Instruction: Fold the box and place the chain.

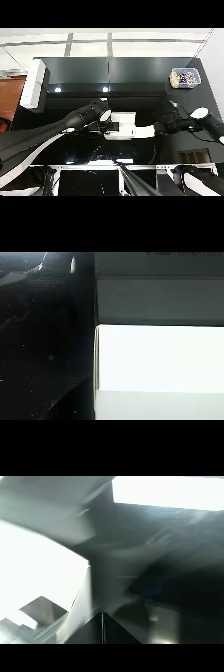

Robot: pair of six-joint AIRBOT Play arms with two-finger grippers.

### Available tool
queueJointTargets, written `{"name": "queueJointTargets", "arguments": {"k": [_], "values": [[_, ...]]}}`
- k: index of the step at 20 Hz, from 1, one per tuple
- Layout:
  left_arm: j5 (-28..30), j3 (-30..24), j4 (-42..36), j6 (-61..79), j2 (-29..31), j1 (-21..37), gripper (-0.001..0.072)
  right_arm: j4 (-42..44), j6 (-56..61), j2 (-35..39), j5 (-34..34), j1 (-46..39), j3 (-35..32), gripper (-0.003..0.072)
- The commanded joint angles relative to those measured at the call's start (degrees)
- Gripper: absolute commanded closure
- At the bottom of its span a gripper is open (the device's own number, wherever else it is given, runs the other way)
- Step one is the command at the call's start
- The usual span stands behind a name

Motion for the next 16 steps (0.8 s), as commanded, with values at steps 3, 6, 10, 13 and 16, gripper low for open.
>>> {"name": "queueJointTargets", "arguments": {"k": [3,6,10,13,16], "values": [[-0.17,0.02,0.00,0.04,-0.02,0.00,0.0681,12.09,-9.11,-1.79,3.52,5.57,0.83,0.0673],[-0.17,0.02,-0.02,0.04,-0.02,-0.02,0.0682,10.88,-8.31,-1.79,5.53,5.57,3.56,0.0399],[-0.17,0.02,-0.02,0.04,-0.02,0.00,0.0681,10.93,-7.56,-1.79,7.13,5.66,4.37,0.0019],[-0.13,0.02,-0.02,0.04,-0.02,0.00,0.0681,10.91,-5.86,-1.79,7.37,5.64,4.37,0.0023],[-0.13,0.02,0.00,0.04,-0.02,0.00,0.0681,10.82,-2.80,-1.79,5.77,7.28,4.70,0.0269]]}}
